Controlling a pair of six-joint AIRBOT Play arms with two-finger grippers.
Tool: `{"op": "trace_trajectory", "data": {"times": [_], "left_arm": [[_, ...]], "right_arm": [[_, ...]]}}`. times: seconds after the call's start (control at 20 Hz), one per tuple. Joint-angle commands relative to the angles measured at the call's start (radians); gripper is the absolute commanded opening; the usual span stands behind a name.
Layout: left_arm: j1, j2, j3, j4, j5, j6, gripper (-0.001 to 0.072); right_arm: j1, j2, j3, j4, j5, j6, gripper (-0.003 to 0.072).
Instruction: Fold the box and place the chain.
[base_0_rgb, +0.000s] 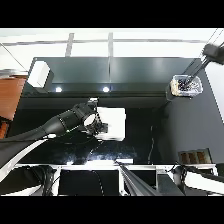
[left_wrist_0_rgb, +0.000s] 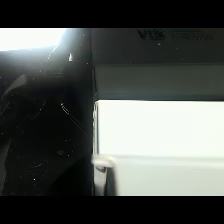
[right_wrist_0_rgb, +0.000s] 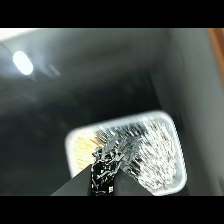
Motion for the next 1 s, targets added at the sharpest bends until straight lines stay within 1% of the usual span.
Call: {"op": "trace_trajectory", "data": {"times": [0.0,0.15,0.45,0.6,0.75,0.95], "left_arm": [[0.000,0.000,0.000,-0.002,0.003,0.001,0.0032],[-0.001,0.000,0.000,-0.002,-0.002,0.005,0.0032],[-0.001,0.000,0.000,-0.002,-0.002,0.009,0.0032],[0.000,0.000,0.000,0.001,-0.001,0.015,0.0032],[0.000,0.000,0.000,0.002,0.005,0.019,0.0032],[0.000,0.000,0.000,0.002,0.008,0.019,0.0032]], "right_arm": [[0.001,0.183,0.003,0.105,-0.010,-0.068,0.0022],[0.001,0.298,0.003,0.211,0.013,-0.119,0.0022],[0.002,0.463,0.008,0.442,0.173,-0.217,0.0022],[0.002,0.530,0.007,0.511,0.243,-0.241,0.0022],[0.002,0.578,0.006,0.631,0.279,-0.271,0.0022],[0.002,0.592,-0.006,0.721,0.351,-0.280,0.0022]]}}
